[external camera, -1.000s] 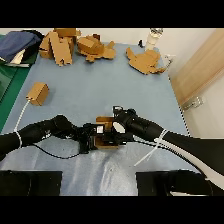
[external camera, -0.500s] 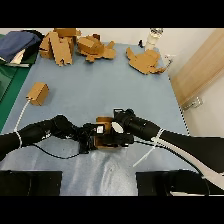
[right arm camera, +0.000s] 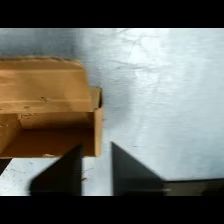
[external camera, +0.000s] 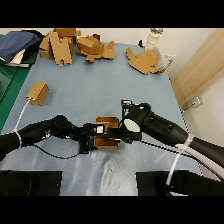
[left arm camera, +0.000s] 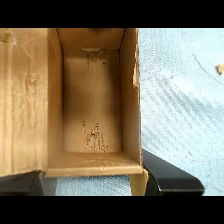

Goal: Fold the box.

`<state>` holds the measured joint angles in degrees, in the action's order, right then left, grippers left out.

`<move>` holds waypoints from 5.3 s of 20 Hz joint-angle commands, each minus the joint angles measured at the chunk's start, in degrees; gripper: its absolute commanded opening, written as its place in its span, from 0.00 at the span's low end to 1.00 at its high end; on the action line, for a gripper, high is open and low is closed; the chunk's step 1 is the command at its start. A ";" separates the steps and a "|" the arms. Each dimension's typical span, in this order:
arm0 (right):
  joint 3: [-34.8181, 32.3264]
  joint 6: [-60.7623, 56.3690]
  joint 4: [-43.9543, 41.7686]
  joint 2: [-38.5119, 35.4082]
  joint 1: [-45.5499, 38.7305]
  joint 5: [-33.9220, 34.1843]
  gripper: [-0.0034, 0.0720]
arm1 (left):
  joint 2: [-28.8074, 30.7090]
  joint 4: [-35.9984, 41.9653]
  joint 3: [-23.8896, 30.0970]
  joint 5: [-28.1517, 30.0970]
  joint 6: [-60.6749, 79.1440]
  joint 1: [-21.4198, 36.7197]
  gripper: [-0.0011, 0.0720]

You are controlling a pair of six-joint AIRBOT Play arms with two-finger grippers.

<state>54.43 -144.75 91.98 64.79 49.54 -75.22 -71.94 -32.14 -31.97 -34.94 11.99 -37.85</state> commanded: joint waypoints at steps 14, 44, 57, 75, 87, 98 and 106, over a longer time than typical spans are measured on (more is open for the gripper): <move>-11.52 94.49 -85.37 15.23 -37.64 12.50 0.05 | -0.02 0.00 0.00 0.00 0.00 0.00 0.25; -21.86 124.93 -38.42 -12.96 -9.42 30.88 0.59 | -0.02 0.00 0.02 -0.17 -0.02 0.00 0.25; -21.84 139.71 -39.85 -11.96 -9.07 32.57 0.59 | -0.02 0.00 0.00 -0.13 -0.02 0.00 0.25; -21.84 115.56 -13.75 -13.57 1.62 39.74 0.34 | -0.02 0.00 0.00 -0.22 -0.02 -0.02 0.25; -21.79 115.16 -13.79 -16.59 1.62 39.69 0.34 | -0.02 0.00 0.00 -1.27 -0.02 -0.02 0.25; -21.88 115.16 -20.39 -13.53 1.62 35.43 0.35 | -0.02 0.00 0.00 -1.20 0.00 -0.02 0.25; -19.80 43.65 -2.10 -28.89 -2.14 37.00 0.05 | -0.02 0.00 0.00 -1.11 0.00 0.00 0.25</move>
<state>34.28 -65.39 80.66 41.82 49.52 -38.89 -72.01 -32.14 -31.97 -36.14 12.01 -37.85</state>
